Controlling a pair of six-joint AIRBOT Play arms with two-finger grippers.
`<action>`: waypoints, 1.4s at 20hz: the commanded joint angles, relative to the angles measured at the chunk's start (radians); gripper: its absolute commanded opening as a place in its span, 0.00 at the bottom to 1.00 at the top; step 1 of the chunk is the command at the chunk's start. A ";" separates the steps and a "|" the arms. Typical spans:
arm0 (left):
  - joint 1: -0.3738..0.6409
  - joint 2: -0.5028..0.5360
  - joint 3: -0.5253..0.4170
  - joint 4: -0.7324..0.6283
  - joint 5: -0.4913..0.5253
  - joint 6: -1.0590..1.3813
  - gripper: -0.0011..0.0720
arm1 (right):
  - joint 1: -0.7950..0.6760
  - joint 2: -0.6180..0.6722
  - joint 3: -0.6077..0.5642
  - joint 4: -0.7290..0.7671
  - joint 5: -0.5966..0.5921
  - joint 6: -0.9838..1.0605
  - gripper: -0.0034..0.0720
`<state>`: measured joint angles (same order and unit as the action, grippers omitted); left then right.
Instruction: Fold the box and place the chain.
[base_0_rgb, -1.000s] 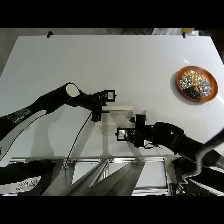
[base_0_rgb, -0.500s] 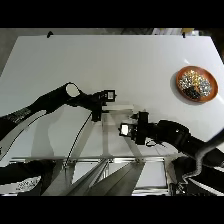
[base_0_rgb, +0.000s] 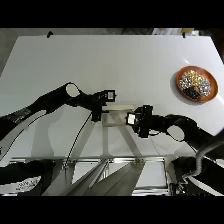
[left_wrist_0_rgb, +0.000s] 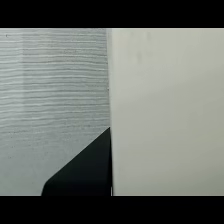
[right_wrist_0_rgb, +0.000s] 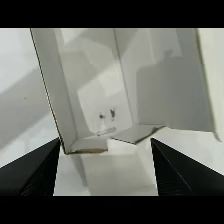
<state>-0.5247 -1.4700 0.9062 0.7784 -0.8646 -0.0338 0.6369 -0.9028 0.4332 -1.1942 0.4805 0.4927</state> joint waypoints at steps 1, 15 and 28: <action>-0.001 0.000 0.000 0.000 0.000 0.000 0.03 | -0.060 0.001 0.014 0.025 0.022 -0.073 0.86; -0.001 0.000 0.000 0.000 0.000 0.000 0.03 | -0.194 -0.109 0.051 0.394 0.104 -0.449 0.87; -0.001 0.000 0.000 0.000 0.000 0.000 0.03 | -0.307 -0.241 0.091 0.597 0.294 -0.726 0.86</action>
<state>-0.5247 -1.4700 0.9062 0.7788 -0.8658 -0.0338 0.3553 -1.1194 0.5171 -0.6308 0.7429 -0.1890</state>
